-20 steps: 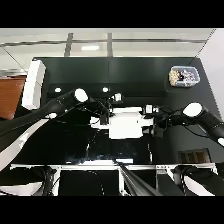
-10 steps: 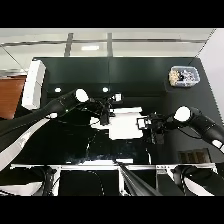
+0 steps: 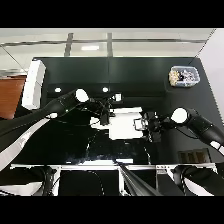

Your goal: Fold the box and place the chain.

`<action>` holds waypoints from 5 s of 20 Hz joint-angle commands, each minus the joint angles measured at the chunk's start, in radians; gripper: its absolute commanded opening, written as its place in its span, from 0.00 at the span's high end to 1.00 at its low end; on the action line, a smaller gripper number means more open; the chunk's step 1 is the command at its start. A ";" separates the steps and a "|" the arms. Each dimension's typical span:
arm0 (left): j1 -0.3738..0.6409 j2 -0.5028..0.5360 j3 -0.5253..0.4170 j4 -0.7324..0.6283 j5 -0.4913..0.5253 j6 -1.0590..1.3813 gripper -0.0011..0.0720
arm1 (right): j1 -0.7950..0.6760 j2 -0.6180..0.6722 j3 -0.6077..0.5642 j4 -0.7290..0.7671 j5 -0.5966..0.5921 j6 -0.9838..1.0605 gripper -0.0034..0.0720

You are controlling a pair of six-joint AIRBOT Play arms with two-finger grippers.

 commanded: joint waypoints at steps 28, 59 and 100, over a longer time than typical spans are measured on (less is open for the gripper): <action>0.000 0.000 -0.001 0.000 0.000 0.000 0.95 | -0.062 0.019 0.000 0.225 -0.071 0.079 0.06; 0.000 0.000 -0.001 0.001 -0.002 0.001 0.95 | -0.158 -0.021 0.002 0.501 -0.100 -0.191 0.00; 0.000 0.000 -0.001 0.000 -0.001 0.000 0.95 | -0.116 -0.219 0.008 0.353 -0.119 -0.232 0.00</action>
